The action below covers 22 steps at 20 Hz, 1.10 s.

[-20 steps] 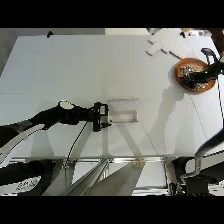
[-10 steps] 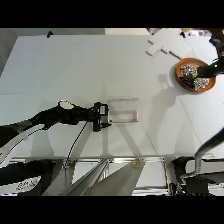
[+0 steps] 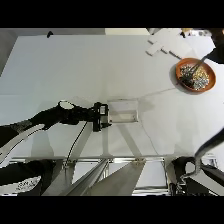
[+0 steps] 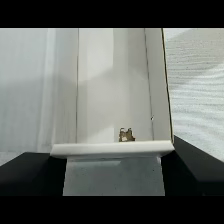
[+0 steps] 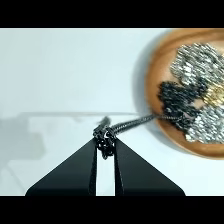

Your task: Fold the box and place the chain.

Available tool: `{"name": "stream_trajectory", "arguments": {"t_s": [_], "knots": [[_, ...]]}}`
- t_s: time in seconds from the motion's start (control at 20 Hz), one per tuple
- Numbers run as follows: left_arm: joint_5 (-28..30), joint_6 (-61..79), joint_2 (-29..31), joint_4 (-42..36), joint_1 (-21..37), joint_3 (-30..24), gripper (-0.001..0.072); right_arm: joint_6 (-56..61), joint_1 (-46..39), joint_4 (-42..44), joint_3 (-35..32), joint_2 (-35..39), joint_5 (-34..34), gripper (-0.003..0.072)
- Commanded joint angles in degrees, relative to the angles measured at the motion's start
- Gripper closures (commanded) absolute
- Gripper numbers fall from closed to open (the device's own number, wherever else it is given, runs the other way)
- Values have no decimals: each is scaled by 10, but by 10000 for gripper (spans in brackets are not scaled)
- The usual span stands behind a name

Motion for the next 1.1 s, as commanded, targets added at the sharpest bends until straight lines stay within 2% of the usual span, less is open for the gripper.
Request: {"name": "stream_trajectory", "arguments": {"t_s": [0.0,0.1,0.25,0.4,0.55,0.75,0.95,1.05], "knots": [[0,0,0,0,0,0,647,0,52,23,0,65,40,679],[0,0,0,0,0,0,647,1,78,34,0,83,56,679],[0,0,0,0,0,0,647,1,118,97,0,92,82,679],[0,0,0,0,0,0,647,5,177,133,0,92,84,679],[0,0,0,0,0,0,647,14,252,132,-4,91,78,679],[0,0,0,0,0,0,647,27,341,119,-25,88,37,678],[0,0,0,0,0,0,647,45,386,90,-63,66,27,678],[0,0,0,0,0,0,647,44,405,92,-102,57,-1,678]]}}
